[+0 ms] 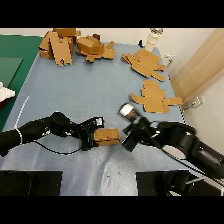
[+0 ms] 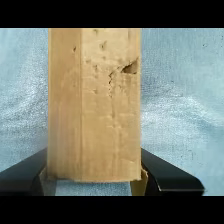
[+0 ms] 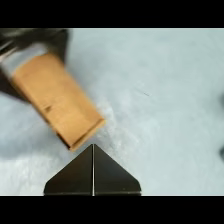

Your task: Fold the box.

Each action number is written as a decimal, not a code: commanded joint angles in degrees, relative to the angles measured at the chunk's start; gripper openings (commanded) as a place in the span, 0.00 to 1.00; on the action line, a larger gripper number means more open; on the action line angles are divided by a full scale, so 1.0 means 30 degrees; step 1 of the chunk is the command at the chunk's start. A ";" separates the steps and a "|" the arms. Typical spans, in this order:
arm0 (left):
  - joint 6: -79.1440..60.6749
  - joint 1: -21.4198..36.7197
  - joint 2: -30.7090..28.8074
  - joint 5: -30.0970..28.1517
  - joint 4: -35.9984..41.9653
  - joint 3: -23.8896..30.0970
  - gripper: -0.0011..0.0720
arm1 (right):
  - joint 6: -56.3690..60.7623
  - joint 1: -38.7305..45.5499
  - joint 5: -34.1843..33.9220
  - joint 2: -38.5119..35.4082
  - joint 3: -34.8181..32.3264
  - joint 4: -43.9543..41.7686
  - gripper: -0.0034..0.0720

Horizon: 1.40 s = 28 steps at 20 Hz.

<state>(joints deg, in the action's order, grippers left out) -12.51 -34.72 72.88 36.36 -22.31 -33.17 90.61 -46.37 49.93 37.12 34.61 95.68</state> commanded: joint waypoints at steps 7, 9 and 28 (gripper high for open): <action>0.3628 0.0015 -0.0036 0.0386 -0.4335 -0.0699 0.60 | 0.8160 0.2579 -0.1792 -0.5442 -0.3213 -0.1348 0.05; 0.5071 0.0015 -0.0138 0.0874 -0.6120 -0.1268 0.60 | 0.8160 0.2579 -0.1836 -0.4889 -0.3213 -0.1348 0.05; 0.5544 0.0015 -0.0503 0.0925 -0.8007 -0.1654 0.60 | -0.0321 0.2565 -0.8604 0.0794 -0.4197 -1.9598 0.04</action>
<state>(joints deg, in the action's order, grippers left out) 4.10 -34.70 71.40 39.05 -46.22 -38.09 98.96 -38.70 26.94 35.57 23.55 53.17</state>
